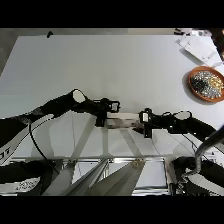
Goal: Fold the box and place the chain.
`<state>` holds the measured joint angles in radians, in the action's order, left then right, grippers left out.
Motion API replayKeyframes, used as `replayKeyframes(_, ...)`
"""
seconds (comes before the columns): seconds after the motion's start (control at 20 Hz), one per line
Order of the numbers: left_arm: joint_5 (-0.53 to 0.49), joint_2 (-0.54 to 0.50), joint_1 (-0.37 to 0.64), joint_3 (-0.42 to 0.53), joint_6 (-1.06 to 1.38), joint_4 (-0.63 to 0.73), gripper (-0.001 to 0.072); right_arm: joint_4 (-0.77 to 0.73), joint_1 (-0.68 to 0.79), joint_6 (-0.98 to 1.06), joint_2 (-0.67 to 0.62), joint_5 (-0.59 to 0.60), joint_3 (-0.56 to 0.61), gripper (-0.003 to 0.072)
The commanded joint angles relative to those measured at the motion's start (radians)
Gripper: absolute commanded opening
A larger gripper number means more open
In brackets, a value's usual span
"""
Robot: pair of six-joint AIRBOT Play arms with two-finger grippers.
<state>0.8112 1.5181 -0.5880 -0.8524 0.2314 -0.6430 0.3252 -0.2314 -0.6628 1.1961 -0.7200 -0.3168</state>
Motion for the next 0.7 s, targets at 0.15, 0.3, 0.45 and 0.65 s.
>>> replayKeyframes(0.15, 0.002, 0.0, 0.001, -0.001, 0.0, -0.001, 0.0013, 0.018, 0.001, 0.004, 0.0, 0.005, 0.0, 0.0337)
replayKeyframes(0.3, 0.002, 0.0, 0.001, -0.001, 0.0, -0.001, 0.0013, -0.008, 0.001, 0.003, 0.0, 0.003, 0.0, 0.0449)
replayKeyframes(0.45, 0.002, 0.0, 0.001, -0.001, 0.0, -0.001, 0.0013, -0.11, 0.001, -0.008, 0.0, 0.005, 0.0, 0.0556)
replayKeyframes(0.65, 0.002, 0.0, 0.001, -0.001, 0.0, -0.001, 0.0013, -0.172, 0.001, -0.071, 0.0, -0.005, -0.01, 0.0572)
